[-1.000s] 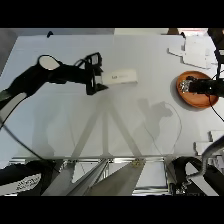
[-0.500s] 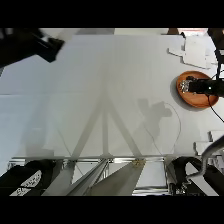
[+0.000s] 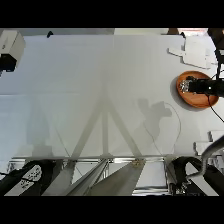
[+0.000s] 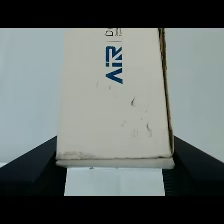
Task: Fold the box and place the chain.
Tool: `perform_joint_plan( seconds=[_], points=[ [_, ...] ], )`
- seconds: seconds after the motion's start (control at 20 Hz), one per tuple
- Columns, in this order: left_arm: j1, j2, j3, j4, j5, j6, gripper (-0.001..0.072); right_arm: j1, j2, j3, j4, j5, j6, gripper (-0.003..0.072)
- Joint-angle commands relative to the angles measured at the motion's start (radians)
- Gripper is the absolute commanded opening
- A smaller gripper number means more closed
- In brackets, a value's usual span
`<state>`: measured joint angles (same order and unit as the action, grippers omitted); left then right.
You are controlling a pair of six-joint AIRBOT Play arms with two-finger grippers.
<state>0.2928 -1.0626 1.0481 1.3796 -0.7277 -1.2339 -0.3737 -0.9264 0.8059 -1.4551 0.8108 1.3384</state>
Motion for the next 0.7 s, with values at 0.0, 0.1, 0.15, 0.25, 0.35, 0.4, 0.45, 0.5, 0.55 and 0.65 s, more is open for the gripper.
perform_joint_plan(
  seconds=[0.0, 0.1, 0.15, 0.25, 0.35, 0.4, 0.45, 0.5, 0.55, 0.65],
  points=[
    [0.038, -0.08, -0.092, -0.024, 0.087, -0.023, 0.0, 0.0, 0.0, 0.0, 0.0, 0.0, 0.0, 0.0011],
    [0.029, -0.147, -0.13, -0.066, 0.13, -0.023, 0.0001, 0.0, 0.0, 0.0, 0.0, 0.0, 0.0, 0.0011],
    [0.022, -0.188, -0.134, -0.066, 0.135, -0.02, 0.0001, 0.0, 0.0, 0.0, 0.0, 0.0, 0.0, 0.0011],
    [0.009, -0.26, -0.134, -0.066, 0.145, 0.013, 0.0001, 0.0, 0.0, 0.0, 0.0, 0.0, 0.0, 0.0011],
    [-0.006, -0.32, -0.134, -0.066, 0.156, 0.022, 0.0002, 0.0, 0.0, 0.0, 0.0, 0.0, 0.0, 0.0011],
    [-0.012, -0.348, -0.134, -0.066, 0.166, 0.021, 0.0002, 0.0, 0.0, 0.0, 0.0, 0.0, 0.0, 0.0011],
    [-0.016, -0.37, -0.134, -0.066, 0.179, 0.021, 0.0008, 0.0, 0.0, 0.0, 0.0, 0.0, 0.0, 0.0011],
    [-0.019, -0.389, -0.134, -0.066, 0.193, 0.021, 0.0008, 0.0, 0.0, 0.0, 0.0, 0.0, 0.0, 0.0011],
    [-0.019, -0.407, -0.134, -0.068, 0.205, 0.021, 0.001, 0.0, 0.0, 0.0, 0.0, 0.0, 0.0, 0.0011],
    [-0.019, -0.43, -0.134, -0.066, 0.207, 0.022, 0.0067, 0.0, 0.0, 0.0, 0.0, 0.0, 0.0, 0.0011]
  ],
)
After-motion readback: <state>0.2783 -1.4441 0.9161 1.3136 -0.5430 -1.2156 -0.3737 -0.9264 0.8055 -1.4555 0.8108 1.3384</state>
